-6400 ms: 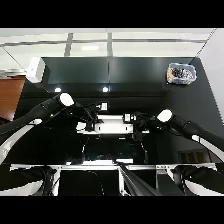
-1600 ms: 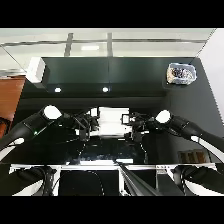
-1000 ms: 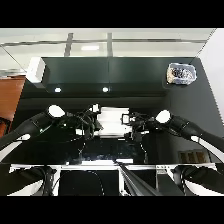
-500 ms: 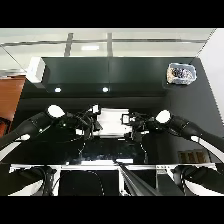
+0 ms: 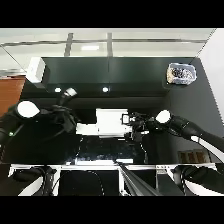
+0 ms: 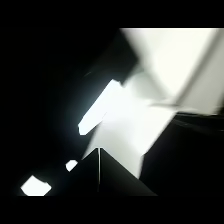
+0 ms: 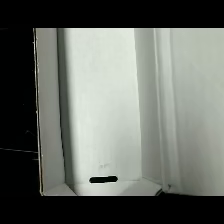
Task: Fold the box and place the chain.
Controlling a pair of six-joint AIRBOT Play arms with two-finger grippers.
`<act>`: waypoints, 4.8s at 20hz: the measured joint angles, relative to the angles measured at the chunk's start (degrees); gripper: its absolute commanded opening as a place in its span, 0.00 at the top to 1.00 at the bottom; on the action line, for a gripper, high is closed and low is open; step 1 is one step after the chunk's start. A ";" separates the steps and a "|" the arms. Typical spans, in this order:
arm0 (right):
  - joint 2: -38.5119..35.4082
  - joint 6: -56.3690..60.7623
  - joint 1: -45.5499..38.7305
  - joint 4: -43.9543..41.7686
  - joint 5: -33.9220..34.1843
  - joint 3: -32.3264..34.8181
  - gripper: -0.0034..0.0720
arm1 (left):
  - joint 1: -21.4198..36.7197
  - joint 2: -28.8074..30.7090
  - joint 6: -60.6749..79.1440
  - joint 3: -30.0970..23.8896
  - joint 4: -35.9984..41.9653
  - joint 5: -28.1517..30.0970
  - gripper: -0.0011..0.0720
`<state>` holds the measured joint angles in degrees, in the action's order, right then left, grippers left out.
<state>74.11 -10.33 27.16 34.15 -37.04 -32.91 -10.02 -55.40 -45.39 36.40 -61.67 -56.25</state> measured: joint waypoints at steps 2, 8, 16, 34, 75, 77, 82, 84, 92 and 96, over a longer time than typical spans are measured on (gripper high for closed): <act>0.00 0.00 0.00 -0.02 0.00 0.00 0.39 | 6.93 0.24 -11.65 -1.01 -2.75 -1.70 0.95; 0.00 0.02 0.00 -0.02 0.00 0.00 0.39 | 24.20 -8.68 -20.41 -6.58 13.11 -9.25 0.95; 0.00 0.00 0.00 -0.02 0.00 0.00 0.39 | 15.82 -20.68 -15.21 -8.24 24.46 -8.59 0.95; 0.00 0.02 0.00 -0.02 0.00 0.00 0.39 | 6.10 -22.86 -2.43 -0.57 33.07 -13.22 0.28; 0.00 0.00 0.00 0.00 0.00 0.00 0.39 | -31.87 -24.90 -74.75 18.93 -19.15 -2.99 0.54; 0.00 0.00 0.00 0.00 0.00 0.00 0.39 | -32.35 -25.07 -76.83 19.10 -19.91 -3.30 0.54; 0.00 0.00 0.00 0.00 0.00 0.00 0.39 | -32.85 -25.27 -80.19 19.34 -20.61 -3.93 0.53; 0.00 0.00 0.00 0.00 0.00 0.00 0.39 | -32.89 -25.53 -81.15 19.34 -20.68 -3.96 0.54; 0.00 -0.02 0.00 0.04 0.00 0.00 0.39 | -33.03 -26.08 -83.60 19.34 -20.57 -4.20 0.94; 0.00 -0.04 0.00 0.04 0.02 0.00 0.39 | -33.51 -26.25 -83.87 19.41 -20.31 -4.13 0.95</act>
<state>74.11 -10.37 27.16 34.20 -37.01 -32.91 -43.53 -81.65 -129.25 55.81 -81.97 -60.38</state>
